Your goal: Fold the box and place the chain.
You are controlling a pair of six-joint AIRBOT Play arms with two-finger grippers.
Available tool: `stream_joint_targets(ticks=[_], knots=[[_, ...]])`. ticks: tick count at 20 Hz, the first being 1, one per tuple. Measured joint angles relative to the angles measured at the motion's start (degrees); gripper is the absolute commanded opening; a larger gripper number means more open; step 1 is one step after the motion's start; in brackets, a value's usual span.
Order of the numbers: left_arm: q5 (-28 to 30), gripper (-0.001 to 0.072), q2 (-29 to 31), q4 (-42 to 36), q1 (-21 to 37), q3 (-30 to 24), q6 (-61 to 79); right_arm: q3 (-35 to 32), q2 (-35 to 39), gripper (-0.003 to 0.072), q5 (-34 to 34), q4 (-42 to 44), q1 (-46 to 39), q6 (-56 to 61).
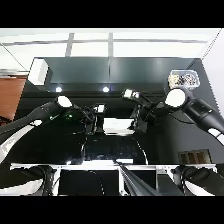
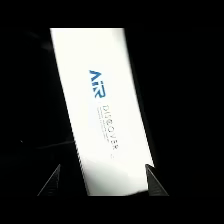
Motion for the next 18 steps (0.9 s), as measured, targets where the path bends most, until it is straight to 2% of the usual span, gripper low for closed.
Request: stream_joint_targets(ticks=[1, 3, 5, 8, 10, 13, 18], knots=[[0.0, 0.035, 0.0, 0.0, 0.0, 0.0, 0.0, -0.26, 0.61, 0.0014, 1.2, -0.31, -0.9, 5.55], [0.0, 0.035, 0.0, 0.0, 0.0, 0.0, 0.0, -1.92, 1.36, 0.0009, 3.98, 2.38, -2.78, 12.76], [0.0, 0.035, 0.0, 0.02, 0.0, 0.0, 0.0, -5.4, 1.73, 0.0009, 3.98, 10.38, -3.91, 15.17], [0.0, 0.035, 0.0, 0.02, 0.0, 0.0, -0.02, -11.96, 1.29, 0.001, -4.11, 26.53, -3.82, 16.96], [0.0, 0.035, 0.0, 0.02, 0.0, 0.0, 0.0, -14.6, 0.24, 0.0011, -8.17, 32.63, -3.39, 17.42], [0.0, 0.035, 0.0, 0.02, 0.0, 0.0, 0.0, -16.37, -1.62, 0.0017, -11.32, 35.71, -2.99, 18.03], [0.04, 0.035, 0.0, 0.07, 0.0, 0.0, 0.09, -17.29, -3.72, 0.0016, -13.0, 34.56, -2.69, 19.63]])
